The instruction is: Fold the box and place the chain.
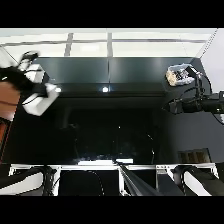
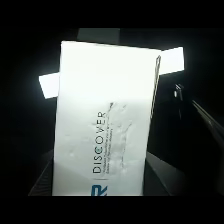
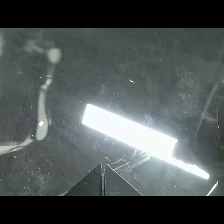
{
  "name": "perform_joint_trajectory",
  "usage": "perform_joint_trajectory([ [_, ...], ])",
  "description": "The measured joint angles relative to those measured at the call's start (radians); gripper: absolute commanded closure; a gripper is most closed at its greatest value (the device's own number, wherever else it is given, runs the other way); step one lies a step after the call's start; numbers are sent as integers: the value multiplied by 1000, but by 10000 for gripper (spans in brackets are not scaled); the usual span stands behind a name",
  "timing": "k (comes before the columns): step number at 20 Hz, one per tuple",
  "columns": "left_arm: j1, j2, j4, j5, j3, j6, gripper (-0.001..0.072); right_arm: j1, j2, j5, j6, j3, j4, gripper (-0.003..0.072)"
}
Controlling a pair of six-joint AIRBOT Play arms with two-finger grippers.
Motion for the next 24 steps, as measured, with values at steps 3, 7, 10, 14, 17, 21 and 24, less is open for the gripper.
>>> perform_joint_trajectory([
  [3,192,15,-35,68,-73,9,423,0,0,-6,3,0,0,669],
  [7,307,-17,-77,200,-102,95,423,0,0,-14,17,0,1,669],
  [10,334,-65,-111,294,-106,180,423,0,0,-21,19,0,1,669],
  [14,346,-131,-140,397,-84,228,420,0,0,-41,24,0,1,669],
  [17,348,-175,-171,432,-42,243,121,0,0,-52,25,0,1,669],
  [21,348,-191,-217,406,58,245,-11,0,0,-64,26,0,2,669],
  [24,337,-177,-230,311,204,219,128,10,0,-76,26,0,9,669],
])
